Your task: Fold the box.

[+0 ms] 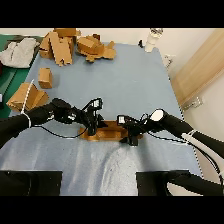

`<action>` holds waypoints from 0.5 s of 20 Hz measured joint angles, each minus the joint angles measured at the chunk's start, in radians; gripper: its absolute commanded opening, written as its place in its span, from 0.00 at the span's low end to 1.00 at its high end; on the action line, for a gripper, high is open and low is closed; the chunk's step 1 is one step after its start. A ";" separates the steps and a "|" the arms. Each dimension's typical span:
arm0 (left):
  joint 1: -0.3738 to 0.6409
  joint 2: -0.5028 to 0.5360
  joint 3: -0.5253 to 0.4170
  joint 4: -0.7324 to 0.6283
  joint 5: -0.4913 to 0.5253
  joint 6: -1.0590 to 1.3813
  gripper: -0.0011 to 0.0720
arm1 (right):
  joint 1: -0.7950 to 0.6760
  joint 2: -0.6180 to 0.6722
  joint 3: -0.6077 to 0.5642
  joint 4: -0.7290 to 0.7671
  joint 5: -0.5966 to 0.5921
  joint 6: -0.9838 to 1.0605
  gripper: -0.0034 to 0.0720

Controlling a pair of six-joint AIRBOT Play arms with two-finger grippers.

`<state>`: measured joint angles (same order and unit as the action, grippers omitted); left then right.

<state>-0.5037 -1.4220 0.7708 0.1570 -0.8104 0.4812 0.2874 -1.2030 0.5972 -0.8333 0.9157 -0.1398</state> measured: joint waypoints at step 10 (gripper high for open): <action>0.000 0.000 0.000 0.000 -0.004 0.000 0.03 | 0.000 0.000 0.000 -0.021 -0.006 0.000 0.67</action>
<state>-0.5037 -1.4220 0.7708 0.1570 -0.8143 0.4812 0.2878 -1.2030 0.5972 -0.8539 0.9092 -0.1398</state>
